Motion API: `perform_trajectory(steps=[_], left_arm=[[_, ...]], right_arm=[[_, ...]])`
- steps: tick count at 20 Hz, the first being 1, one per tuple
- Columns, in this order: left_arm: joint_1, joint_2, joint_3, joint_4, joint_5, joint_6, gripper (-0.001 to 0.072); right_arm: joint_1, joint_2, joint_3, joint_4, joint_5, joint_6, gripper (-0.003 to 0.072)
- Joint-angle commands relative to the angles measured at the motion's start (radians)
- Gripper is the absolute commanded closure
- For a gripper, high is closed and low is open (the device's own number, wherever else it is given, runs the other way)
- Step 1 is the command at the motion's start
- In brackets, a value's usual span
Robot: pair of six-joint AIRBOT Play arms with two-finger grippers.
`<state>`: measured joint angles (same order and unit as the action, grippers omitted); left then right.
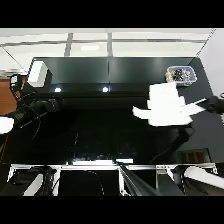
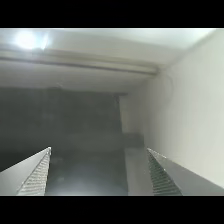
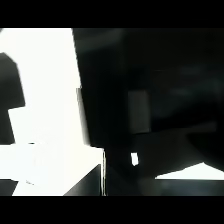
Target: Fold the box and place the chain.
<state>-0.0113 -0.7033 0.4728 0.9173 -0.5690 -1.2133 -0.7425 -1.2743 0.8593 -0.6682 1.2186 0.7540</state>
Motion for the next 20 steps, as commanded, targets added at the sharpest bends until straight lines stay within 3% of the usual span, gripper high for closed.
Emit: perform_trajectory(steps=[1, 4, 7, 11, 12, 15, 20], left_arm=[[-0.067, 0.000, 0.000, -0.018, -0.076, 0.002, 0.0097], [-0.186, -0.015, 0.002, -0.022, -0.052, 0.002, 0.0081], [-0.239, -0.115, 0.038, -0.108, -0.055, 0.002, 0.0077], [-0.215, -0.394, 0.212, -0.145, -0.253, 0.015, 0.0057], [-0.208, -0.475, 0.266, -0.150, -0.322, 0.033, -0.0011], [-0.207, -0.678, 0.399, -0.190, -0.481, 0.106, -0.0011], [-0.207, -0.890, 0.551, -0.244, -0.589, 0.117, -0.0011]], right_arm=[[0.174, 0.232, -0.294, 0.216, -0.224, -0.048, 0.0671], [0.420, 0.396, -0.485, 0.361, -0.403, -0.055, 0.0671], [0.658, 0.441, -0.568, 0.463, -0.515, -0.050, 0.0671], [0.890, 0.441, -0.575, 0.457, -0.673, -0.001, 0.0671], [0.927, 0.441, -0.575, 0.458, -0.705, 0.004, 0.0671], [0.985, 0.441, -0.575, 0.457, -0.741, 0.013, 0.0671], [0.994, 0.441, -0.575, 0.458, -0.739, 0.024, 0.0671]])
